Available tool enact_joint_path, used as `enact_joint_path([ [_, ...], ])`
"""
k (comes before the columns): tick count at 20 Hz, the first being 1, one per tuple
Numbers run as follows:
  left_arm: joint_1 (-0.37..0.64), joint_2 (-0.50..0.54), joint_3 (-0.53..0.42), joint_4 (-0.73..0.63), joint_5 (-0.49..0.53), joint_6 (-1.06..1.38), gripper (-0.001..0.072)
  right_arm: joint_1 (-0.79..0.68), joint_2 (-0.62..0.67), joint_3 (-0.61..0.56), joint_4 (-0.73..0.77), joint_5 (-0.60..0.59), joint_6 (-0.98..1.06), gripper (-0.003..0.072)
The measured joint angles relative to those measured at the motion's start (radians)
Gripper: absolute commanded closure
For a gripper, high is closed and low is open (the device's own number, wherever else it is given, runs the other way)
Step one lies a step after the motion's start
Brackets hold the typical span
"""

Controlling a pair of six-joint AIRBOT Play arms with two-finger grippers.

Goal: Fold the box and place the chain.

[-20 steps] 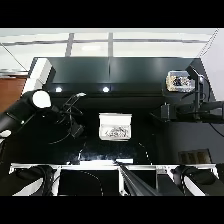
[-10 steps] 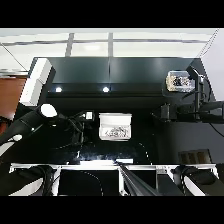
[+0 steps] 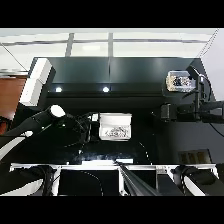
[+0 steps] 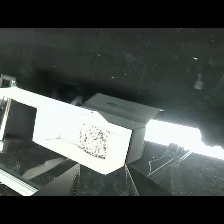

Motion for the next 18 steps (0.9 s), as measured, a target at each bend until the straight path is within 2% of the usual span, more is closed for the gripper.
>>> enact_joint_path([
  [18, -0.016, -0.034, 0.029, -0.045, 0.034, 0.043, -0.0001, 0.000, 0.000, 0.000, -0.002, -0.003, 0.000, 0.0338],
])
